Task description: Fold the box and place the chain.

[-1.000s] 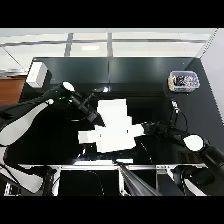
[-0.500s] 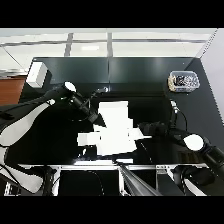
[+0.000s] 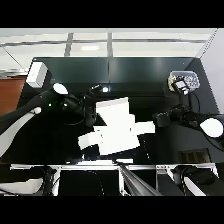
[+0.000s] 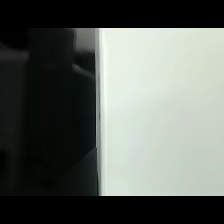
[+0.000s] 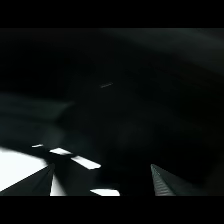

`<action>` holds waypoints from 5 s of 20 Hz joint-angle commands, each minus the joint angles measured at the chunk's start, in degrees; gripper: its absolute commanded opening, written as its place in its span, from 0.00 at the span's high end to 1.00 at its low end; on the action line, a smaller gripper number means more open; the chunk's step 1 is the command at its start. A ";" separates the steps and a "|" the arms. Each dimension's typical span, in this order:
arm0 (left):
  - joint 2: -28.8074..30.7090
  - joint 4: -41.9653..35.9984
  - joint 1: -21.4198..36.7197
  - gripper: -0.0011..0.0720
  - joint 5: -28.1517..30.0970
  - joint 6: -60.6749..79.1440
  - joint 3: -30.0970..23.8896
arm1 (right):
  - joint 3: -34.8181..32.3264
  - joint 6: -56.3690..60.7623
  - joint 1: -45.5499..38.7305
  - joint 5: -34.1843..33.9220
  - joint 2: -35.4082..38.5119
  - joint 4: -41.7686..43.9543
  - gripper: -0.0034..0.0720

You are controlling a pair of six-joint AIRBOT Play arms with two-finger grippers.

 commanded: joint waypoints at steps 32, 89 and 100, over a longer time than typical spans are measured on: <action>0.02 5.22 -8.09 0.95 21.62 25.88 -4.09 | -15.15 -60.46 21.22 -15.47 -9.09 25.18 0.01; -0.04 4.98 -8.20 0.95 21.59 25.79 -4.09 | -6.60 -88.52 10.27 -6.88 -28.59 40.41 0.32; 18.21 29.33 -1.25 0.38 6.25 -10.05 -3.87 | -6.60 -88.54 10.27 -6.75 -28.59 40.22 0.71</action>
